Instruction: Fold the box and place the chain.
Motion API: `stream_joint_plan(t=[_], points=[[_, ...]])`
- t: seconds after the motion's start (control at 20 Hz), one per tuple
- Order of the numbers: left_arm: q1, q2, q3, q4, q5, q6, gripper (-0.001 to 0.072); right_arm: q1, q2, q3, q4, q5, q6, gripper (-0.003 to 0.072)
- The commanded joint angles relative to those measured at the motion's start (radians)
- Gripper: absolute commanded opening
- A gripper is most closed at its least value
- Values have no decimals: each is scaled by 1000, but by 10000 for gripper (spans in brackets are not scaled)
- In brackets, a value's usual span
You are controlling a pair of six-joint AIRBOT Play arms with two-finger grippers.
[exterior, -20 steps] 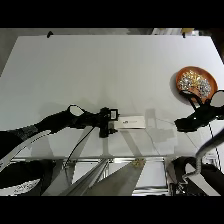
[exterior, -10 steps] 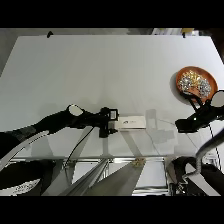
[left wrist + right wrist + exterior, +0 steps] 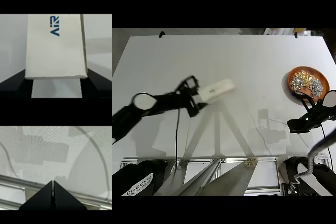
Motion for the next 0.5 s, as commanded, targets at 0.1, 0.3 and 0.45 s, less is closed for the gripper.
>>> stream_joint_plan(t=[0.1, 0.3, 0.45], points=[[410, 166, 0, 293, 4, -403, 392, -1, 1, 0, 0, 0, 0, 18], [652, 103, -18, 292, 5, -534, 393, -1, 1, 0, 1, 0, 0, 18], [735, 26, -39, 295, -5, -541, 393, -1, 1, 0, 1, 0, 0, 18]])
